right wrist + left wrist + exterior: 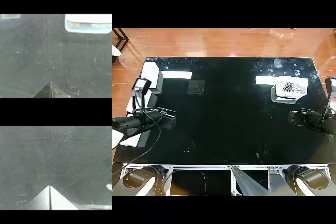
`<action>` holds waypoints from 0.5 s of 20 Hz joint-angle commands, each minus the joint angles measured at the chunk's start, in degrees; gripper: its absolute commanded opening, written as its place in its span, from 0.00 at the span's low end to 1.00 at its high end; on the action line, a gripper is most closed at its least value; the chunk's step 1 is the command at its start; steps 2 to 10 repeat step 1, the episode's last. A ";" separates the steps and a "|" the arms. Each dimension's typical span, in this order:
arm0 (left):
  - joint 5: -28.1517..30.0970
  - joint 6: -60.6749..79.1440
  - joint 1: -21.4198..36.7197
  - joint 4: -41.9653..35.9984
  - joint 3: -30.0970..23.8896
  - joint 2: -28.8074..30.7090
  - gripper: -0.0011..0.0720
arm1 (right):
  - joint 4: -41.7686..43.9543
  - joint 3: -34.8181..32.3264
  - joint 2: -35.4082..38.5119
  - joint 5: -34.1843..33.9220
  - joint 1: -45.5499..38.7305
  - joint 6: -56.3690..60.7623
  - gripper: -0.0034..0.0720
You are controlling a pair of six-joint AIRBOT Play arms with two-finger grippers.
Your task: Fold the box and place the chain.
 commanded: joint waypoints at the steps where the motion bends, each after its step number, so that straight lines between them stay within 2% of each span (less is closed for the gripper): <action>1: 0.02 -0.17 -0.02 0.20 -0.02 0.33 0.04 | -0.04 -0.02 0.04 -0.07 0.00 0.02 0.08; 10: 0.02 -0.17 -0.02 0.20 -0.02 0.33 0.04 | -0.04 -0.02 0.04 -0.07 0.00 0.02 0.08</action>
